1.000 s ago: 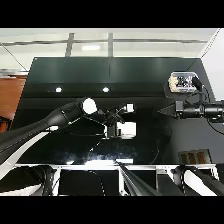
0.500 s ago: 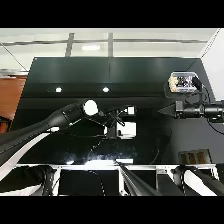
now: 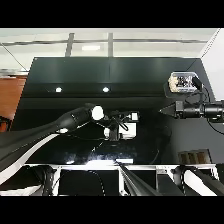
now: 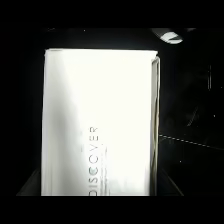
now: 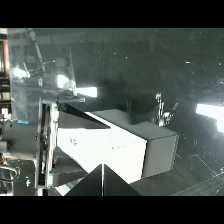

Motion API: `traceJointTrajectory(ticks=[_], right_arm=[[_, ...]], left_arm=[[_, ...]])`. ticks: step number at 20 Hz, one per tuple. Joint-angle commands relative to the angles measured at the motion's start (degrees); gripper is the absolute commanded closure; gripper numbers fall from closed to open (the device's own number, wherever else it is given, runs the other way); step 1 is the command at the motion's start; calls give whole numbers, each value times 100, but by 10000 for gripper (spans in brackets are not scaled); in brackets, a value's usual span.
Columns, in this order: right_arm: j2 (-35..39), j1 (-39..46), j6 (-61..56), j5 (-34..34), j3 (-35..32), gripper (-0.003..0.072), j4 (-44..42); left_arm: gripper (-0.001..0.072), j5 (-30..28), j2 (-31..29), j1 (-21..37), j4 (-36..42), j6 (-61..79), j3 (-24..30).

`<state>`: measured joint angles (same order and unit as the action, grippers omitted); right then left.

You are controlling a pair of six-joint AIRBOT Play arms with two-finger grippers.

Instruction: Fold the box and place the chain.

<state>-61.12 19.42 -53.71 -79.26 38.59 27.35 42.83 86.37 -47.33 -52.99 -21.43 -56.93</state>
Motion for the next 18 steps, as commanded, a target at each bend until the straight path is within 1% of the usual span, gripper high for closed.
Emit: traceJointTrajectory(ticks=[1,2,3,4,6,7,8,10,12,14,16,17,18], right_arm=[[2,4,-2,15,2,675,-2],[2,4,-2,17,2,675,-2],[2,4,0,17,2,675,-2],[2,4,0,17,2,675,-2],[2,4,-2,20,2,675,-2],[2,4,-2,20,2,675,-2],[2,4,-2,20,2,675,-2],[2,4,-2,22,2,675,-2],[2,4,-2,20,2,675,-2],[2,4,-7,20,2,675,-4],[2,2,-7,20,2,675,-4],[2,-24,-2,26,2,675,-4],[2,-70,22,70,2,674,-13]], left_arm=[[16,-214,42,-127,-59,-2,-7],[86,-184,35,-116,-59,-2,-9],[312,-94,7,-83,-61,-2,-17],[438,7,-35,-39,-96,-2,-39],[437,173,-216,151,-227,-195,-74],[437,208,-345,321,-466,-527,-83],[436,264,-479,538,-782,-833,-83],[436,435,-756,1163,-1602,-1486,-85],[436,588,-984,2041,-2361,-2013,-85],[436,507,-1075,3158,-2844,-2516,-125],[436,210,-951,4402,-2874,-3316,-345],[436,70,-798,4988,-2778,-3764,-562],[436,57,-577,5473,-2603,-3998,-852]])
